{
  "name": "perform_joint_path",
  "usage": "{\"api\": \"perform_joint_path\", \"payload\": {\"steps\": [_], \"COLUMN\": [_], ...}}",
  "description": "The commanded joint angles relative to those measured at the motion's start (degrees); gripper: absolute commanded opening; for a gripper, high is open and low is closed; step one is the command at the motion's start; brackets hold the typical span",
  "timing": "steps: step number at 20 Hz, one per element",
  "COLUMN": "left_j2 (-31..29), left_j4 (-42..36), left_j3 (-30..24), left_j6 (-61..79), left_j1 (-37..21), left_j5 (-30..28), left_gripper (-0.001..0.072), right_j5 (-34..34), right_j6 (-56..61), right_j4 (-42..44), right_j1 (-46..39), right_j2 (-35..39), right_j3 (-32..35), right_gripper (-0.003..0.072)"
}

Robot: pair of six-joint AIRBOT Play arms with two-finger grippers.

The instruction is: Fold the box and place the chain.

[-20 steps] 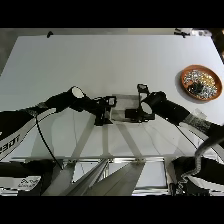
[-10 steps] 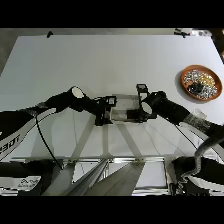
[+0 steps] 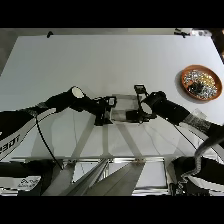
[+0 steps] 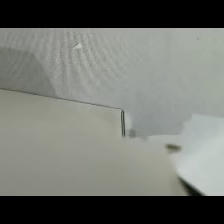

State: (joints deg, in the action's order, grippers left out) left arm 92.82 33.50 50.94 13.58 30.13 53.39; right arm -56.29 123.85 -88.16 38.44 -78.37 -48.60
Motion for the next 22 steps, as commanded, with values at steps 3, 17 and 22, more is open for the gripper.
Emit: {"api": "perform_joint_path", "payload": {"steps": [3,17,22], "left_j2": [0.0,0.0,0.0], "left_j4": [0.0,0.0,-0.1], "left_j3": [0.0,0.0,0.0], "left_j6": [-0.1,-0.1,-0.1], "left_j1": [0.0,0.0,0.0], "left_j5": [0.0,0.0,0.0], "left_gripper": [0.0366,0.0366,0.0366], "right_j5": [0.4,-5.0,-3.1], "right_j6": [0.1,-9.6,-29.9], "right_j4": [-0.1,-0.4,11.0], "right_j1": [0.0,0.0,-12.6], "right_j2": [0.0,19.2,28.1], "right_j3": [0.0,0.0,0.0], "right_gripper": [0.0011,0.0588,0.0337]}}
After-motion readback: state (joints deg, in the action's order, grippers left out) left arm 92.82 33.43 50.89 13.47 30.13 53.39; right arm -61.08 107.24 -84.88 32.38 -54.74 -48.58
